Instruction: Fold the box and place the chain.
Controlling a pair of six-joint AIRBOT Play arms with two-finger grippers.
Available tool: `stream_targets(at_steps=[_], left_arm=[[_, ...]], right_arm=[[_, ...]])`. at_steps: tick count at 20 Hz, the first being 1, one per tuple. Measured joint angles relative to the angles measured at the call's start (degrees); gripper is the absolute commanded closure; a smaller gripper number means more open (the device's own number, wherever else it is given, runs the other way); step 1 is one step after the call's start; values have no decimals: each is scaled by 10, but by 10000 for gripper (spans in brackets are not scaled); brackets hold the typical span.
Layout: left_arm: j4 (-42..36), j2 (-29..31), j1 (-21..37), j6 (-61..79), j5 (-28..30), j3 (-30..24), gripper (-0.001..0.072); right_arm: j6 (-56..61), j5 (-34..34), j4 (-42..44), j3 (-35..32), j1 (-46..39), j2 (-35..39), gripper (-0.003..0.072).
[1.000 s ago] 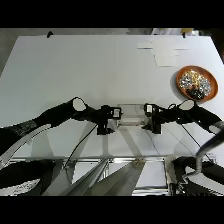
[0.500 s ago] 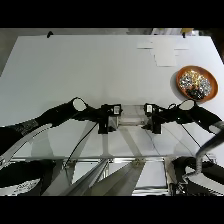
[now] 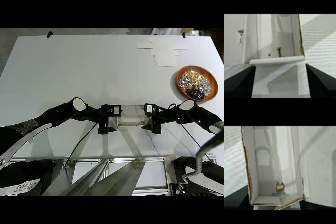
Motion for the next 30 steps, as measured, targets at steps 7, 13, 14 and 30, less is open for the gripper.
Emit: stream_targets(at_steps=[7, 13, 14, 30], left_arm=[[7, 9, 16, -11, 4, 0, 6], [9, 13, 11, -3, -3, 0, 8], [6, 13, 8, 1, -3, 0, 8], [-47, -19, -24, 12, 32, 0, 19]], right_arm=[[0, 0, 0, 0, 0, 0, 283], [0, 0, 0, 0, 0, 0, 283], [0, 0, 0, 0, 0, 0, 283], [-2, 0, -1, 0, 0, 0, 283]])
